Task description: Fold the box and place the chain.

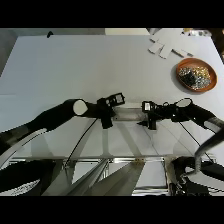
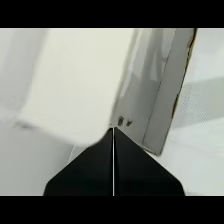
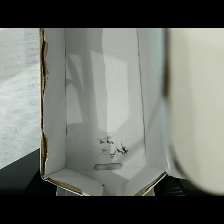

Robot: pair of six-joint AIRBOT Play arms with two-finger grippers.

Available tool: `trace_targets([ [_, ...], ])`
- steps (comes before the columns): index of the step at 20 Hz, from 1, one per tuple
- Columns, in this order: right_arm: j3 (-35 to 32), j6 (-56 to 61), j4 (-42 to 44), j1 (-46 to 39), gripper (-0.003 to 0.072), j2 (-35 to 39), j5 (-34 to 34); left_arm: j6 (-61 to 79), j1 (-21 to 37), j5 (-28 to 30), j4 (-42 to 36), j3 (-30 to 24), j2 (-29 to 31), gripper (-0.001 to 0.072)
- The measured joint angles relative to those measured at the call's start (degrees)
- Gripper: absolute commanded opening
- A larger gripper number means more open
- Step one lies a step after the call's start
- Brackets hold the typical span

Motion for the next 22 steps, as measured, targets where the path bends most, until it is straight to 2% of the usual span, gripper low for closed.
trace_targets([
  [5,0.0,0.0,0.0,0.0,0.0549,0.0,0.0,-26.7,4.5,-5.8,10.1,0.0,10.5,0.0001],
  [10,0.0,0.0,0.0,0.0,0.0549,0.0,-0.1,-48.9,8.7,-10.8,16.5,-2.3,12.2,0.0001],
  [14,0.0,0.0,0.0,0.0,0.0549,0.0,-0.1,-55.9,9.9,-7.4,14.7,-7.3,10.3,0.0002],
  [18,0.0,0.0,0.0,0.0,0.0549,0.0,-0.1,-57.3,10.1,-3.3,11.0,-10.9,7.7,0.0003],
  [22,0.0,0.0,0.0,0.0,0.0549,0.0,-0.1,-48.8,8.5,-0.1,0.5,-12.1,4.0,0.0006],
])
